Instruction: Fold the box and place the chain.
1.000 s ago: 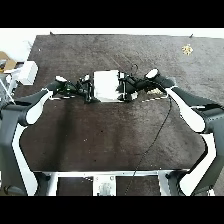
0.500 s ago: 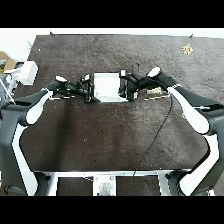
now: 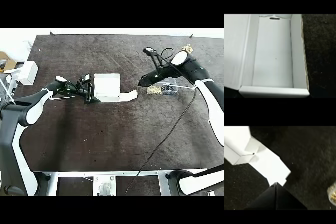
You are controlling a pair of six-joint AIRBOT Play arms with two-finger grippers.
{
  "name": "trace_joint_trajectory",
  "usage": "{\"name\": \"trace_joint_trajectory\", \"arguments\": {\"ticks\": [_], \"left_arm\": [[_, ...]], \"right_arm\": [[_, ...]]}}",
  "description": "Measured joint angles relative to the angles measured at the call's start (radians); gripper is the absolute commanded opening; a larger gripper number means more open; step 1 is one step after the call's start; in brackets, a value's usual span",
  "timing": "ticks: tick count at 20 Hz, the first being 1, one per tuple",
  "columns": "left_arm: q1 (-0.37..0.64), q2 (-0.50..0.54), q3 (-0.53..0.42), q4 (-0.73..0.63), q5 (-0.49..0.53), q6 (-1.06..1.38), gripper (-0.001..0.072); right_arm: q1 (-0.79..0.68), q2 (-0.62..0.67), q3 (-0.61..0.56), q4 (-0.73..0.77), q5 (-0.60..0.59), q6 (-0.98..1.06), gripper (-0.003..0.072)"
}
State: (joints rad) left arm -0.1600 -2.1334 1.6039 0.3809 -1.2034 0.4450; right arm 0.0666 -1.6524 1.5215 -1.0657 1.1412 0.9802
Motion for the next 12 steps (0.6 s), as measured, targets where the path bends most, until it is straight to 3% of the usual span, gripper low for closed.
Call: {"name": "trace_joint_trajectory", "arguments": {"ticks": [6, 12], "left_arm": [[0.0, 0.0, 0.0, 0.0, 0.0, 0.0, 0.0163], [0.0, 0.0, 0.0, 0.0, 0.0, 0.0, 0.0163]], "right_arm": [[-0.05, 0.003, -0.113, -0.015, -0.089, 0.163, 0.0001], [-0.055, -0.096, -0.143, 0.081, -0.129, 0.18, 0.0001]]}}
